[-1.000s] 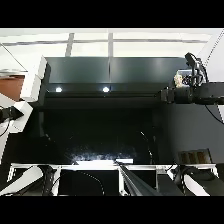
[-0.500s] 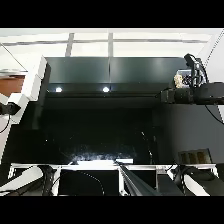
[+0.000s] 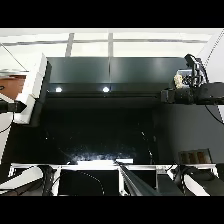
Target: Fold the box and place the chain.
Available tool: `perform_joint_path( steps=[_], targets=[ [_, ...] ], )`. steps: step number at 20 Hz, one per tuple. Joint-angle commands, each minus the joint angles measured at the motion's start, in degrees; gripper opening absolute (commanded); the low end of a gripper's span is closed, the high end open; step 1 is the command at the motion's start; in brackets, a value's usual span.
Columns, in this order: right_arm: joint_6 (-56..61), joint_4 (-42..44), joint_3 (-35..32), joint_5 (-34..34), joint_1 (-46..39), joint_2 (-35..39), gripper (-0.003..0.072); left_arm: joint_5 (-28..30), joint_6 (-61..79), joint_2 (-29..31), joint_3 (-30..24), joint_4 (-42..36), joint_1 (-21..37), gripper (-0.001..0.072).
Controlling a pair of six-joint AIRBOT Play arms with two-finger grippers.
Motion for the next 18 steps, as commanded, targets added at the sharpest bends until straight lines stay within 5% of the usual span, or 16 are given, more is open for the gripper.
perform_joint_path(
  steps=[1, 6, 9, 10, 12, 13, 15, 18],
  targets=[
    [0.2, 0.2, 0.0, -0.3, 0.0, 0.0, 0.0018, -0.2, -2.5, 0.4, 0.1, -0.7, -0.2, 0.0711],
    [0.2, 2.0, 0.1, -2.5, 0.0, 1.6, 0.0019, -0.5, -7.5, 7.5, 1.9, -3.6, -0.4, 0.0711],
    [0.1, 0.9, 2.3, -7.5, -1.2, 4.4, 0.0019, -1.2, -7.5, 13.0, 4.0, -19.3, -2.4, 0.0707],
    [0.2, -0.6, 2.7, -9.9, -1.7, 6.1, 0.0019, -1.3, -7.3, 14.7, 4.2, -25.3, -4.5, 0.0655],
    [4.4, -9.9, 2.7, -13.4, -2.4, 10.7, 0.0020, -3.9, -7.2, 17.7, 4.3, -28.5, -10.2, 0.0103],
    [10.2, -18.2, 2.7, -13.9, -2.4, 13.8, 0.0020, -7.0, -6.8, 18.9, 4.3, -27.1, -13.6, 0.0029],
    [19.2, -33.7, 1.6, -12.9, -2.4, 21.0, 0.0020, -12.9, -8.7, 20.9, 3.7, -20.7, -21.5, 0.0027],
    [23.2, -43.5, -4.2, -7.4, -2.4, 29.8, 0.0021, -8.1, -21.0, 25.8, -3.3, -8.8, -34.8, 0.0027]
  ],
)
